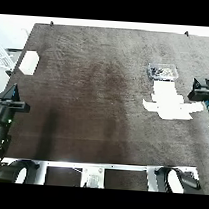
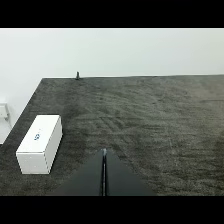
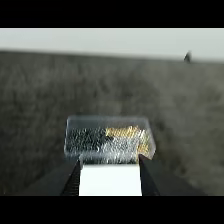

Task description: Fold the box and place the chain.

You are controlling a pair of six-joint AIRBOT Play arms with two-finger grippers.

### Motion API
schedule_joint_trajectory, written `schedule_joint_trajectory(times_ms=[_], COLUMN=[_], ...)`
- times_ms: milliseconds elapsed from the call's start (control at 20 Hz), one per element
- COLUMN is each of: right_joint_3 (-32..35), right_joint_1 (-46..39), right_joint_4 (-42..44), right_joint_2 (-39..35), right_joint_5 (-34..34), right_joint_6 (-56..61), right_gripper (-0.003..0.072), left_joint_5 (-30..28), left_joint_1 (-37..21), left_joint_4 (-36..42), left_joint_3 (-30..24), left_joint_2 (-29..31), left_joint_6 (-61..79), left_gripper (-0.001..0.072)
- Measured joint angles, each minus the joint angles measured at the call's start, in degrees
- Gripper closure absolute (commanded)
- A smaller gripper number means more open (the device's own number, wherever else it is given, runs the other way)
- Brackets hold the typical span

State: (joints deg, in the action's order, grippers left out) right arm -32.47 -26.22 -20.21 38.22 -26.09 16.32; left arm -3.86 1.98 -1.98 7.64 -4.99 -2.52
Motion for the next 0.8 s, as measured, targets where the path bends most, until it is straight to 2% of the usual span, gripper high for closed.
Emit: schedule_joint_trajectory(times_ms=[150, 350, 600, 800], right_joint_3=[-10.99, -22.18, -40.09, -56.08], right_joint_1=[-14.58, -27.39, -32.04, -32.44], right_joint_4=[-9.53, -14.91, -22.73, -25.92], right_joint_2=[13.79, 24.96, 40.89, 54.29], right_joint_5=[-20.15, -35.47, -51.19, -60.94], right_joint_6=[9.75, 14.75, 20.68, 25.31], right_gripper=[0.0249, 0.0248, 0.0249, 0.0249], left_joint_5=[0.00, 0.15, 0.66, 0.85], left_joint_1=[-0.02, 0.00, 0.00, 0.00], left_joint_4=[0.00, 0.00, 0.00, 0.00], left_joint_3=[0.00, 0.00, 0.00, 0.00], left_joint_2=[0.00, 0.00, 0.00, 0.00], left_joint_6=[0.02, 0.00, 0.00, 0.00], left_gripper=[0.0687, 0.0687, 0.0687, 0.0687])
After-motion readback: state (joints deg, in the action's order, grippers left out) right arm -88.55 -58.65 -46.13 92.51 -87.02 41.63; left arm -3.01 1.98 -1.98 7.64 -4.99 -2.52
